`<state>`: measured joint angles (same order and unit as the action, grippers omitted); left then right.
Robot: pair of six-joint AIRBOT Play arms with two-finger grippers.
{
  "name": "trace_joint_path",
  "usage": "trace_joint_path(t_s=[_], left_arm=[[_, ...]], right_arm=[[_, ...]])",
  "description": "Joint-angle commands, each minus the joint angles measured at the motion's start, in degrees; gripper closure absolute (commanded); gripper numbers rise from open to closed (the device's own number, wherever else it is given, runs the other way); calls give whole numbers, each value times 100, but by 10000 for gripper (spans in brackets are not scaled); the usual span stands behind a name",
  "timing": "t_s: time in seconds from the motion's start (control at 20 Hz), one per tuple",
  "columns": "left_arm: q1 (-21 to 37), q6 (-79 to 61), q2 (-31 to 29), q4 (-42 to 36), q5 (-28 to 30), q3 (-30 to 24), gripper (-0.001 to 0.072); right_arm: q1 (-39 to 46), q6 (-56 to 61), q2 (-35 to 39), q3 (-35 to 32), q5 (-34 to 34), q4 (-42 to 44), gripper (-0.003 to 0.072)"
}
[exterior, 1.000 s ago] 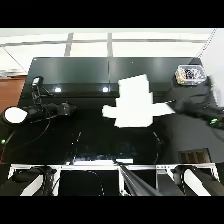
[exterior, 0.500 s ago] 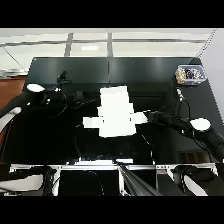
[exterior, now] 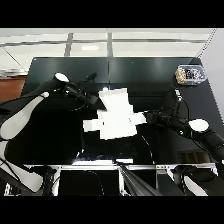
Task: Fold the box and place the chain.
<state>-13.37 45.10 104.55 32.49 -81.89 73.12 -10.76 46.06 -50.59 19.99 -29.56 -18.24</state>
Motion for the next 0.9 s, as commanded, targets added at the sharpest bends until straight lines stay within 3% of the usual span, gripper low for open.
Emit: trace_joint_path(t_s=[0.0,0.2,0.25,0.3,0.55,0.6,0.7,0.75,0.8,0.85], left_arm=[[-136,-619,271,584,-638,424,320],[-210,-654,358,579,-682,426,359],[-243,-654,415,531,-684,428,401],[-260,-651,496,398,-686,448,504],[-280,-619,669,20,-581,540,576],[-264,-638,669,26,-579,540,662],[-236,-647,667,28,-575,540,685],[-216,-645,660,31,-577,540,686],[-192,-634,623,70,-577,540,687],[-175,-629,542,229,-575,540,687]], right_arm=[[-7,2,2,0,9,2,674],[-7,2,2,0,11,2,674],[-7,0,2,0,9,2,674],[-7,0,2,0,9,2,674],[-7,0,2,0,0,2,674],[-7,0,2,0,0,2,674],[-7,0,2,0,2,4,652],[-2,0,4,2,0,0,391],[26,0,11,9,-11,-7,40],[122,0,26,72,-155,-168,-22]])
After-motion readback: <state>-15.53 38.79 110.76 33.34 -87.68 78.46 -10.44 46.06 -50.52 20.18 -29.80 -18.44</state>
